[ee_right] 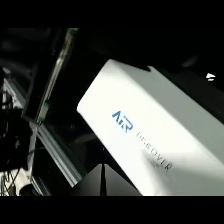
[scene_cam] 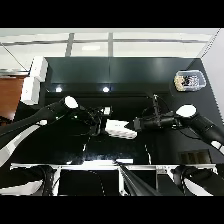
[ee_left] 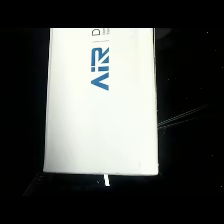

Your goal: Fold the box and place the chain.

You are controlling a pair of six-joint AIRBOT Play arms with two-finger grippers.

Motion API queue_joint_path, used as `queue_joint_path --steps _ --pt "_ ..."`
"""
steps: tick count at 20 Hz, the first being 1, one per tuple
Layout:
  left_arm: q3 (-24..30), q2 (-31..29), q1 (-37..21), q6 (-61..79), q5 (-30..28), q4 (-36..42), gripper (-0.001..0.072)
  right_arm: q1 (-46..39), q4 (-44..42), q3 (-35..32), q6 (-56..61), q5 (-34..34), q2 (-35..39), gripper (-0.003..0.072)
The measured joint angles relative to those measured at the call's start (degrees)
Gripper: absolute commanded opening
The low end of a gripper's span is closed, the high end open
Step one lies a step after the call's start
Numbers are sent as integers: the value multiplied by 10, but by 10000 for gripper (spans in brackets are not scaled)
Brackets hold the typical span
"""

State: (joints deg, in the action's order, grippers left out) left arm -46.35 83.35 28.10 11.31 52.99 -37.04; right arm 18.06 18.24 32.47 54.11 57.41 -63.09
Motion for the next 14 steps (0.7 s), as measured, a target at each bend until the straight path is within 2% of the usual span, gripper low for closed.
queue_joint_path --steps 8,14 --pt "0 0 0 1 0 0 553 16 9 -6 17 -21 -63 20" --pt "0 0 0 0 1 -1 551 17 23 -1 2 -16 -71 20"
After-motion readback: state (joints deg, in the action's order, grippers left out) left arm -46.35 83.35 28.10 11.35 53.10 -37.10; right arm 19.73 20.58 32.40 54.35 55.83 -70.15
